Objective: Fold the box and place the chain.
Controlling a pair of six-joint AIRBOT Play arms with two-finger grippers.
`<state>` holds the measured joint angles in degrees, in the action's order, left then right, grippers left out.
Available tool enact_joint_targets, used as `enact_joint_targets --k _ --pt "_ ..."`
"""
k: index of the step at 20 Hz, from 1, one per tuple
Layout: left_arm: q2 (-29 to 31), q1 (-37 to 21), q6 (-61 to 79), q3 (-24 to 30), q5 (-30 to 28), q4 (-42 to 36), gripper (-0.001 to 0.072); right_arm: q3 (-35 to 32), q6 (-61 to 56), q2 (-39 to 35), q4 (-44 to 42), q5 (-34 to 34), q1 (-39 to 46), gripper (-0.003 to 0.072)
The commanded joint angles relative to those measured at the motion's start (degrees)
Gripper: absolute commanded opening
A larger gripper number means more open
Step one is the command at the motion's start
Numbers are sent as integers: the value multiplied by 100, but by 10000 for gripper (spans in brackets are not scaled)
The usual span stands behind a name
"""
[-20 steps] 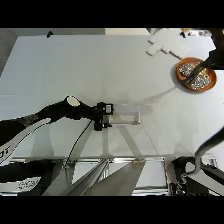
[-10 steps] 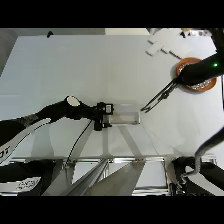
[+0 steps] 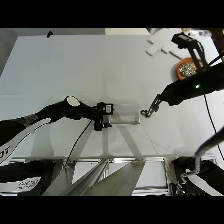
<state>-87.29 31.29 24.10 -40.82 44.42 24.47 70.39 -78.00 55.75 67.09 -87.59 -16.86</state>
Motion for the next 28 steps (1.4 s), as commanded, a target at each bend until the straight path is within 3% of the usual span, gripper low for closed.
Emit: enact_joint_targets --k 1,4,8,14,16,23,24,25,28 --pt "2 0 2 -2 0 0 12 -614 -13 -48 -28 662 -597 17" --pt "2 0 2 -2 -2 0 12 -1231 -20 -48 -28 1364 -975 17" --pt "2 0 2 -2 -2 0 12 -1552 -20 31 -28 2323 -1294 17" --pt "2 0 2 -2 0 0 12 -1834 -66 778 31 2977 -1637 19" --pt "2 0 2 -2 0 0 12 -1856 -170 1034 44 3073 -1635 66" --pt "2 0 2 -2 0 0 12 -1858 -170 1193 7 2909 -1635 67" --pt "2 0 2 -2 0 0 12 -1858 -168 1193 13 2833 -1635 94" --pt "2 0 2 -2 0 0 12 -1858 -170 1193 11 2778 -1635 191" --pt "2 0 2 -2 0 0 12 -1856 -170 1172 -35 2693 -1635 202"
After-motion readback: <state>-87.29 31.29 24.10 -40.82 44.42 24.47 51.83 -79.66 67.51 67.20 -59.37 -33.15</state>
